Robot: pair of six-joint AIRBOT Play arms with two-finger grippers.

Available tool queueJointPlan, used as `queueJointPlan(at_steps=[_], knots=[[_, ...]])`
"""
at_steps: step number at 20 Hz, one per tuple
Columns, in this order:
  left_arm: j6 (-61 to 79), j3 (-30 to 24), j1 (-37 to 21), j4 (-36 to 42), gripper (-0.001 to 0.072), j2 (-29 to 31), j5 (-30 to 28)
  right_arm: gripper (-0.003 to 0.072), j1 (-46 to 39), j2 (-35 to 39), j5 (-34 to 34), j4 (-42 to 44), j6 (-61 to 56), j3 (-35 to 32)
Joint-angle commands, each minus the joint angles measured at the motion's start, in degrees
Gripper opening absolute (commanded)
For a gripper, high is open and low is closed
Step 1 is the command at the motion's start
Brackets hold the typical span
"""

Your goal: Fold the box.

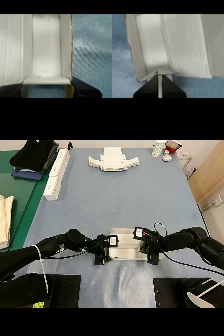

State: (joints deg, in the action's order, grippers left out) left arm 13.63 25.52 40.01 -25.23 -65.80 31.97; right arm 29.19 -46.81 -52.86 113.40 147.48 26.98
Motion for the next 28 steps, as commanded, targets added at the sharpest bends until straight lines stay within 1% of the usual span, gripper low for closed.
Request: queueJointPlan(at_steps=[1,2,3,4,5,6,7,10,11,13,15,17,19,21,27,28], knots=[[0.0,0.0,0.0,0.0,0.0507,0.0,0.0,0.0005,0.0,1.7,-6.1,-25.0,-31.6,3.2],[0.0,0.0,0.0,0.0,0.0507,0.0,0.0,0.0005,-0.4,1.9,-8.9,-34.8,-41.9,4.9],[0.0,0.0,0.0,0.0,0.0507,0.0,0.0,0.0004,-1.2,2.1,-11.5,-42.0,-49.3,6.3],[0.0,0.0,0.0,0.0,0.0507,0.0,0.0,0.0003,-3.0,2.1,-13.9,-46.9,-54.6,7.4],[0.0,0.0,0.0,0.0,0.0507,0.0,0.0,0.0003,-6.2,2.1,-15.3,-47.7,-58.1,7.8],[0.0,0.0,0.0,0.0,0.0507,0.0,0.0,0.0003,-10.0,2.1,-15.7,-44.6,-59.9,7.8],[0.0,0.0,0.0,0.0,0.0507,0.0,0.0,0.0003,-14.5,1.6,-15.8,-38.2,-60.0,7.7],[0.0,0.0,0.0,0.0,0.0507,0.0,0.0,0.0003,-29.4,-1.2,-16.6,-14.3,-56.4,6.3],[0.0,0.0,0.0,0.0,0.0507,0.0,0.0,0.0003,-33.0,-2.1,-16.8,-8.8,-54.7,5.4],[0.0,0.0,0.0,0.0,0.0507,0.0,0.0,0.0003,-37.4,-3.8,-17.8,-3.4,-53.0,3.4],[0.0,0.0,0.0,0.0,0.0507,0.0,0.0,0.0003,-37.6,-4.7,-18.3,-0.5,-52.0,1.3],[0.0,0.0,0.0,0.0,0.0507,0.0,0.0,0.0003,-36.8,-4.7,-18.3,5.9,-49.4,-1.7],[0.0,0.0,0.0,0.0,0.0507,0.0,0.0,0.0003,-35.0,-4.7,-18.0,9.5,-48.4,-4.3],[0.0,0.0,0.0,0.0,0.0507,0.0,0.0,0.0003,-33.0,-4.6,-17.7,10.8,-48.3,-5.7],[0.0,0.0,0.0,0.0,0.0507,0.0,0.0,0.0004,-28.4,-2.6,-16.1,13.7,-48.0,-5.5],[0.0,0.0,0.0,0.0,0.0507,0.0,0.0,0.0015,-28.2,-1.9,-16.1,14.0,-48.0,-5.3]])
